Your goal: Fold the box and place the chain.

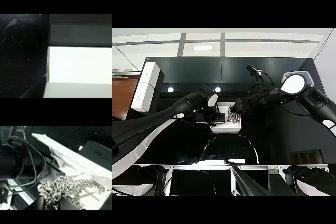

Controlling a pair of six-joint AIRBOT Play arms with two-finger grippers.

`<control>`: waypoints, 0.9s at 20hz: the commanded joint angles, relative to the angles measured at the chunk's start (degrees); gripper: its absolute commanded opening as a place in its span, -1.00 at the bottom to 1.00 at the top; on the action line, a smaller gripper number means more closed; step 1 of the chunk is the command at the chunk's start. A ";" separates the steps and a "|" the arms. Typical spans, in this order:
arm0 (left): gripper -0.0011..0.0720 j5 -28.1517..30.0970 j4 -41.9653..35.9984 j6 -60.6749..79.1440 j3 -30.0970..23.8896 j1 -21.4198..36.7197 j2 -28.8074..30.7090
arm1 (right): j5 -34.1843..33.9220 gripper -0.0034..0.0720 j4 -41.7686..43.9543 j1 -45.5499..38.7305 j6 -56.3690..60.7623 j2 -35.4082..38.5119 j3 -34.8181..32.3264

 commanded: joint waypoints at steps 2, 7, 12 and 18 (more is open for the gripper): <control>-0.89 -0.07 0.00 0.04 0.02 0.02 -0.04 | 3.43 -0.87 -0.20 -0.72 -0.09 -0.17 1.11; -0.89 -0.02 0.02 0.04 0.02 0.02 -0.04 | 5.44 -0.87 -0.37 -0.37 -0.09 1.05 0.68; -0.89 0.00 0.02 0.04 0.02 0.02 -0.04 | -7.93 -0.87 -5.75 4.31 -0.28 0.85 -9.16; -0.89 -0.55 0.00 0.04 0.02 0.02 -0.04 | -0.66 -0.02 -7.21 -2.82 -0.44 2.80 -6.91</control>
